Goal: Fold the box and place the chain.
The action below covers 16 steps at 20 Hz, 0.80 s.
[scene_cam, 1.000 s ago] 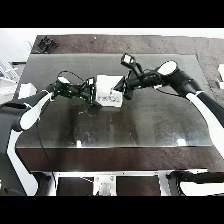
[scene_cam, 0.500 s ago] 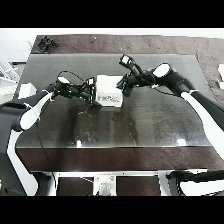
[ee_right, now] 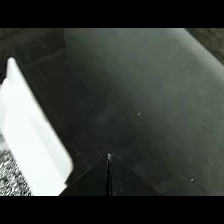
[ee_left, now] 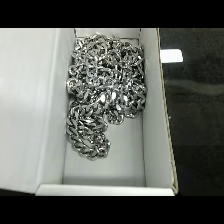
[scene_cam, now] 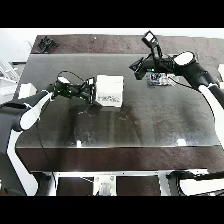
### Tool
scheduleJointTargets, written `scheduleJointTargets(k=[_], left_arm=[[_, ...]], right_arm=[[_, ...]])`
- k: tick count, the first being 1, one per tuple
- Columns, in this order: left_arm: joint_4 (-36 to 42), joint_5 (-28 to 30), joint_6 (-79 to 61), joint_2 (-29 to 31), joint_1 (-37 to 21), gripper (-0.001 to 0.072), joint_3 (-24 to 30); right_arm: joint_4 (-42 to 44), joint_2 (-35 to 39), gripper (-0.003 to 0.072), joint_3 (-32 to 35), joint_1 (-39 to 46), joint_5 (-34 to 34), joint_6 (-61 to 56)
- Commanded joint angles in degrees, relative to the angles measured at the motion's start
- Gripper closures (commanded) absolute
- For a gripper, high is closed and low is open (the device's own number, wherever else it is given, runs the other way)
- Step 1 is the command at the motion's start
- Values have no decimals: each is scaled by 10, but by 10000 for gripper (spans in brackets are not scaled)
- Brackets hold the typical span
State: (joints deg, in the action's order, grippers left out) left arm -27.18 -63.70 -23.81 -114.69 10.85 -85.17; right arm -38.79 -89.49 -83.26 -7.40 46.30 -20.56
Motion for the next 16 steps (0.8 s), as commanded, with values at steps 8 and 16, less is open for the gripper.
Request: scheduleJointTargets(k=[8, 16], left_arm=[[0, 0, 0, 0, 0, 171, 0], [0, 0, 0, 0, 0, 171, 0]], right_arm=[[43, -150, 667, -140, 14, 84, -27], [43, -171, 666, -148, -18, 163, -52]])
